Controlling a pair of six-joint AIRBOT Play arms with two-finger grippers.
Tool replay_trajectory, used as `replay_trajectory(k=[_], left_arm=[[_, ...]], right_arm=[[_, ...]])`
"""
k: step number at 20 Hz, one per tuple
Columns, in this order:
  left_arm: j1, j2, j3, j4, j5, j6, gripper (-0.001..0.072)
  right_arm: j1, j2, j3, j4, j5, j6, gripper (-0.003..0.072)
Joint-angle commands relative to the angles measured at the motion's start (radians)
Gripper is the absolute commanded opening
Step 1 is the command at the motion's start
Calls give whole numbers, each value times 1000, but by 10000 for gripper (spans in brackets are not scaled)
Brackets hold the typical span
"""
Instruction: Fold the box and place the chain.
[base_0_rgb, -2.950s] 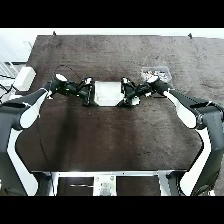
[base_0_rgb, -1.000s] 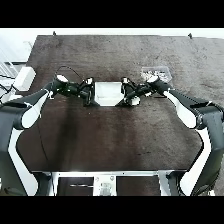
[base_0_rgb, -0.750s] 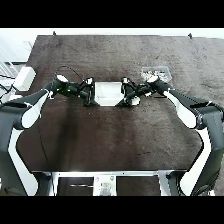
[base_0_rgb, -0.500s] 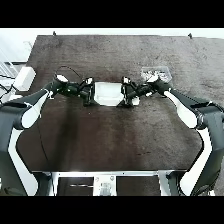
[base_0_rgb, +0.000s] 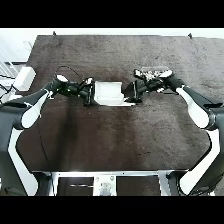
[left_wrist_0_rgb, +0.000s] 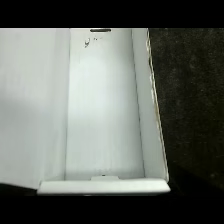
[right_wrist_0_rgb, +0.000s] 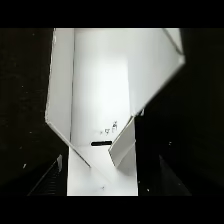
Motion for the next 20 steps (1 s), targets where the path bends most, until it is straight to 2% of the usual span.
replay_trajectory(k=[1, 2, 3, 4, 5, 7, 10, 15, 20], left_arm=[[0, -1, 0, 1, -1, 0, 588], [0, -1, 0, 1, -1, 0, 589], [0, -1, 0, 1, -2, 0, 588], [0, -1, 0, 1, -1, 0, 588], [0, -1, 0, 1, -2, 0, 588], [0, -1, 0, 1, -2, 0, 589], [0, -1, 0, 1, -2, 0, 588], [0, -1, 0, 2, -2, 0, 589], [0, -1, 0, 8, -2, 0, 588]], right_arm=[[-28, 55, 1, 22, 84, 43, 720], [-24, 69, 1, 26, 97, 44, 598], [-14, 79, 1, 38, 117, 42, 301], [-3, 84, 1, 55, 130, 40, 86], [10, 85, 1, 80, 136, 40, 10], [38, 85, 1, 148, 129, 40, 10], [65, 84, 1, 240, 14, 41, 9], [87, 61, 1, 269, -185, 90, 8], [85, 40, 1, 269, -286, 131, 8]])
